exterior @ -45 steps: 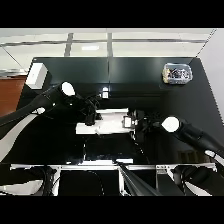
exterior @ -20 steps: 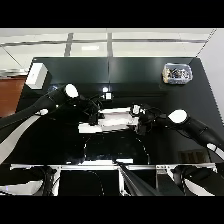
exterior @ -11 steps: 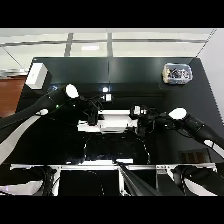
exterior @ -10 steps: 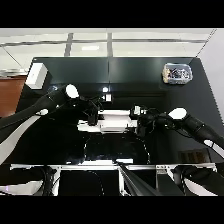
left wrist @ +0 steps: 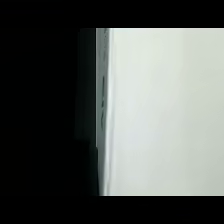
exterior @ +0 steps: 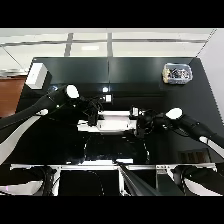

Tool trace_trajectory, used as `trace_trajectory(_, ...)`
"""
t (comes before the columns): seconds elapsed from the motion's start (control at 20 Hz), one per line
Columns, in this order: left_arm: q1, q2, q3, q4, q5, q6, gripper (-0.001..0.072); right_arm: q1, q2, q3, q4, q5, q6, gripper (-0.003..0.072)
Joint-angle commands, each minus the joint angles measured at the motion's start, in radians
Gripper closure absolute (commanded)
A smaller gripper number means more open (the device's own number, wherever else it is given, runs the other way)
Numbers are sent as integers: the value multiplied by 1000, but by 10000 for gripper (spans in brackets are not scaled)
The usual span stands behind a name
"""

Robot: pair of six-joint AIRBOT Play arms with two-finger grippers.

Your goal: Fold the box and place the chain.

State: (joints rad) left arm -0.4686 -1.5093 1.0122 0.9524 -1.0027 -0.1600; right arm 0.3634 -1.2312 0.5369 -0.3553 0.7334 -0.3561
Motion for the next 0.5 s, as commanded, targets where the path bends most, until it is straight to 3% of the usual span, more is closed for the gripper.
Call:
trace_trajectory(0.0,0,-1,0,5,2,-4,684,9,-23,5,-57,-2,-25,-15)
trace_trajectory(0.45,-1,-1,0,-23,1,-4,685,26,-97,86,-137,5,72,-15)
